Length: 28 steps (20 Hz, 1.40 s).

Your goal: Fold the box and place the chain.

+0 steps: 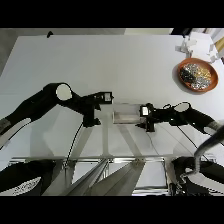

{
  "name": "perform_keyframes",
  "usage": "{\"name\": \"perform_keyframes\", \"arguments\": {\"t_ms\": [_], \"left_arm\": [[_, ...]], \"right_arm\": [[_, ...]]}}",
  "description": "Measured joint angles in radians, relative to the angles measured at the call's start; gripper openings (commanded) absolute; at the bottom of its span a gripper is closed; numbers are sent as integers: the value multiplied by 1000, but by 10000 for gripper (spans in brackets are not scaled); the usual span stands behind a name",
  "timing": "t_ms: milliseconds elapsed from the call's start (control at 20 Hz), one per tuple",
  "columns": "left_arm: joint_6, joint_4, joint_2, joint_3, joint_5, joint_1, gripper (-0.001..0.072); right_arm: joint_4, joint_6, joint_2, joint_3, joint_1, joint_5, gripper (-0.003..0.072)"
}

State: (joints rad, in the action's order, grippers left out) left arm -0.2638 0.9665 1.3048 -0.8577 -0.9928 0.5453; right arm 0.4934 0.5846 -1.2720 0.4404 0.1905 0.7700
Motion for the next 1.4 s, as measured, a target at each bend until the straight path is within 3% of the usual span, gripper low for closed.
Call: {"name": "perform_keyframes", "arguments": {"t_ms": [250, 500, 1200, 1250, 1350, 1400], "left_arm": [[399, -278, 119, 64, 135, 3, 699], [534, -436, 187, 76, 172, 8, 699], [604, -583, 260, 78, 218, 48, 690], [604, -595, 263, 78, 222, 51, 641], [606, -618, 266, 78, 236, 53, 246], [608, -624, 267, 78, 237, 54, 139]], "right_arm": [[0, 0, 0, 0, 0, 0, 402], [0, 0, 0, 0, 0, 0, 402], [0, 0, 0, 0, 0, 0, 402], [0, 0, 0, 0, 0, 0, 402], [-2, -2, 0, 0, 0, 0, 402], [-2, -2, 0, 0, 0, 0, 402]]}}
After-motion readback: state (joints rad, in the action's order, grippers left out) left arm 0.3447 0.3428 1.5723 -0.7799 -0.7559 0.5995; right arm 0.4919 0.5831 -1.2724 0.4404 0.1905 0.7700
